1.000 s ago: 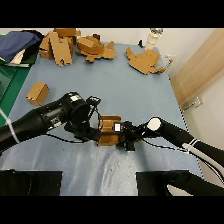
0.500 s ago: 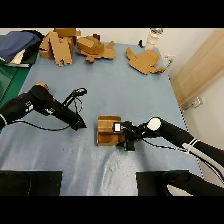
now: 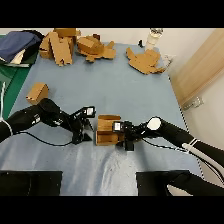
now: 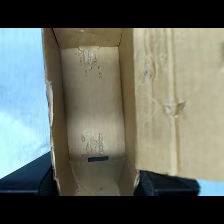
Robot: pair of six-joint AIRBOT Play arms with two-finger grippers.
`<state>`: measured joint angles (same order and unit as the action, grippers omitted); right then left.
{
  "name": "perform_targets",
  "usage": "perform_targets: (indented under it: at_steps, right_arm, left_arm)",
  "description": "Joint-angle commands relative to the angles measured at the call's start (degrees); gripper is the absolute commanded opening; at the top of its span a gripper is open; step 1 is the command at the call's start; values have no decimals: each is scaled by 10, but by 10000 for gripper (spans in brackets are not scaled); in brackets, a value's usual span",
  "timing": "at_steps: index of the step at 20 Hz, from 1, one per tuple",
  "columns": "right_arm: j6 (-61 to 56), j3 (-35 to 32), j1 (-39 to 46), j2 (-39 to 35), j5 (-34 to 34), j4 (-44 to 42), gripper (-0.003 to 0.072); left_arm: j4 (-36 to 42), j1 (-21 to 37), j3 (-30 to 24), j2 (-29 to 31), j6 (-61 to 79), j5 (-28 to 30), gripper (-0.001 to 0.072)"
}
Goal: Fold the box.
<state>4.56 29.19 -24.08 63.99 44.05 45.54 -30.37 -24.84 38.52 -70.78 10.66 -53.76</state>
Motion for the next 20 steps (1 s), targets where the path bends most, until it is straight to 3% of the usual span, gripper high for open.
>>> perform_targets:
  at_steps: [1, 4, 11, 15, 20]
  right_arm:
    - [0, 0, 0, 0, 0, -15, 523]
    - [0, 0, 0, 0, 0, -14, 523]
    - [0, 0, 0, 0, 0, -14, 523]
    - [0, 0, 0, 0, 0, -8, 523]
    - [0, 0, 0, 0, -1, -8, 523]
  left_arm:
    - [-1, -28, -17, 4, 0, -3, 678]
    - [-19, -47, -17, 4, -7, 16, 679]
    - [-36, -82, -17, -11, -81, 142, 679]
    - [-105, -71, -17, -6, -164, 128, 678]
    - [-101, -98, -17, -3, -163, 131, 679]
